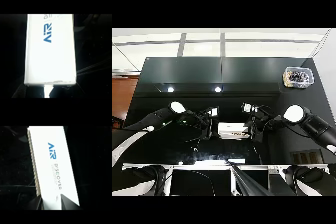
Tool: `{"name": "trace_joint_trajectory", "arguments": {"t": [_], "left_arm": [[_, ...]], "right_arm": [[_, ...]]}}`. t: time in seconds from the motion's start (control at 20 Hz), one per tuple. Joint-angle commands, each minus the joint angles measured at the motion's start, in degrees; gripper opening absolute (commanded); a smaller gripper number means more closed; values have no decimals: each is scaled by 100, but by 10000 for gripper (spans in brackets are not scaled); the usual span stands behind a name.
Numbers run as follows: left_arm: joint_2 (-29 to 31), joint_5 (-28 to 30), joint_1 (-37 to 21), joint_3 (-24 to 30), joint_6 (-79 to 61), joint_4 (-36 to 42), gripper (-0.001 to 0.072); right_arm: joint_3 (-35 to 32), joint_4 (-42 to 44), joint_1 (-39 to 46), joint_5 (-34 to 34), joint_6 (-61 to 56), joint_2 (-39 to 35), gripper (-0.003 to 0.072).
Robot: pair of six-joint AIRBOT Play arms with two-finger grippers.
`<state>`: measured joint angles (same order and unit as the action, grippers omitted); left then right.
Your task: Fold the box and place the chain.
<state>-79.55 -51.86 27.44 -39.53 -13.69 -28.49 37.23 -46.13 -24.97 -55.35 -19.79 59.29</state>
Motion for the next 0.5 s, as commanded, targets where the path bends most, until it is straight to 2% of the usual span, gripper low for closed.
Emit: {"name": "trace_joint_trajectory", "arguments": {"t": [0.0,0.45], "left_arm": [[-4,0,4,-2,2,0,483],[-4,0,4,-2,2,0,483]], "right_arm": [[2,2,-2,-37,-103,-4,275],[74,7,-2,-57,-151,-20,274]]}}
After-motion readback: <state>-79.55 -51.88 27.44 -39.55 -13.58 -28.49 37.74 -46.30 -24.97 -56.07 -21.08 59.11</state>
